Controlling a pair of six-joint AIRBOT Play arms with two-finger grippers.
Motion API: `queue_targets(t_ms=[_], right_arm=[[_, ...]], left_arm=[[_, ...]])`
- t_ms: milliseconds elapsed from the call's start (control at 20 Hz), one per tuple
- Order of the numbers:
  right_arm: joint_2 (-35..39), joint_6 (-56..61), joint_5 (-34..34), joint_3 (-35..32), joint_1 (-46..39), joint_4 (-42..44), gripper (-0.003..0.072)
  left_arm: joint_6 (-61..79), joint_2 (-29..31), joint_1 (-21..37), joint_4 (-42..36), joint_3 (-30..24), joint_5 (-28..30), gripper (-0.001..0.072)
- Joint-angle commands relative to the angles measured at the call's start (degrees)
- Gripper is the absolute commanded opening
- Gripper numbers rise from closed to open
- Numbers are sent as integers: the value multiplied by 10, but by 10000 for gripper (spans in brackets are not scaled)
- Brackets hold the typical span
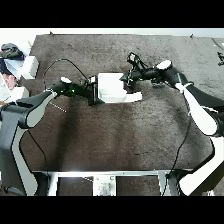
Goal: Fold the box and place the chain.
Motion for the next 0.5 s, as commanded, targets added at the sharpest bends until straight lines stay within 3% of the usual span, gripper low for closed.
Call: queue_targets(t_ms=[0,50,100,150,200,450], right_arm=[[47,1,60,0,-12,-94,12],[53,1,85,0,-16,-122,37],[53,1,106,0,-19,-144,312],[53,1,114,-3,-20,-165,665],[53,1,113,-8,-20,-179,710],[30,0,100,-33,-19,-186,708]], left_arm=[[-1,0,0,0,0,3,418],[-1,0,0,0,0,4,418],[-1,0,0,0,0,4,418],[-1,0,0,0,0,4,418],[-1,0,0,0,0,4,418],[-1,0,0,0,0,4,419]])
